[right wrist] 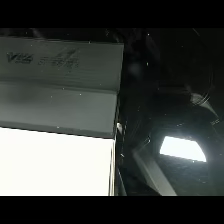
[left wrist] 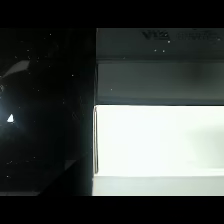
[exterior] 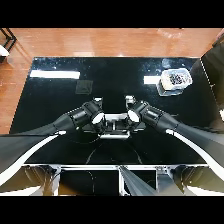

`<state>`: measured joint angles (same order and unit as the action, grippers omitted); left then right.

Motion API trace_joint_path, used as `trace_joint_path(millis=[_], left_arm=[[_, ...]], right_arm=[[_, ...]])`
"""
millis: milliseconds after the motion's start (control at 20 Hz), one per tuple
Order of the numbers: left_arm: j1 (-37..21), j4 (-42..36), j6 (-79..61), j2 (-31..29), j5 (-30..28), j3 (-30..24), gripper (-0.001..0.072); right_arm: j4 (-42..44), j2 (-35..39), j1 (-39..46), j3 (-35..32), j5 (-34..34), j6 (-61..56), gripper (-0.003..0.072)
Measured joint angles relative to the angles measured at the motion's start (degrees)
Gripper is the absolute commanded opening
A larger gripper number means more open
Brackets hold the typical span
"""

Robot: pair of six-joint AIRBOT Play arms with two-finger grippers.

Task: Fold the box and place the chain.

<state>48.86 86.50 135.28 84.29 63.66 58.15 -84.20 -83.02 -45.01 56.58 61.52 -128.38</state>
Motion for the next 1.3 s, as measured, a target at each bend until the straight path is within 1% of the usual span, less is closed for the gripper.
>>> trace_joint_path(millis=[50,200,250,300,350,750,900,1000,1100,1300], left_arm=[[0.0,-0.09,0.04,0.02,-0.04,0.0,0.0023],[0.0,-0.39,0.15,0.02,-0.04,0.0,0.0023],[0.0,-0.39,0.15,0.02,-0.04,0.0,0.0023],[0.0,-0.26,0.11,0.02,-0.04,0.0,0.0023],[0.0,-0.2,0.07,0.02,-0.04,0.0,0.0023],[0.0,-0.22,0.07,0.02,-0.09,0.0,0.0023],[0.0,-0.2,0.07,0.02,-0.07,0.0,0.0023],[0.0,-0.28,0.07,0.02,-0.11,0.0,0.0023],[0.0,-0.74,0.09,0.02,-0.2,0.0,0.0023],[0.0,-1.25,0.09,0.02,-0.24,0.0,0.0023]], right_arm=[[-0.22,0.0,0.0,0.0,0.35,0.0,0.0061],[-0.09,0.0,0.0,-0.02,0.31,0.0,0.0061],[-0.09,-0.02,0.0,-0.02,0.31,0.04,0.0103],[-0.09,-0.02,0.0,-0.02,0.26,0.2,0.0271],[0.04,0.02,0.0,0.0,0.13,0.28,0.0381],[-1.16,2.16,0.11,1.03,2.58,1.86,0.0383],[-0.98,4.72,0.35,1.16,4.87,4.7,0.0382],[-0.66,8.61,0.87,1.2,7.08,8.02,0.0381],[-1.42,14.29,2.14,1.2,9.92,11.32,0.0381],[-6.51,26.91,8.66,1.2,14.99,16.24,0.0381]])
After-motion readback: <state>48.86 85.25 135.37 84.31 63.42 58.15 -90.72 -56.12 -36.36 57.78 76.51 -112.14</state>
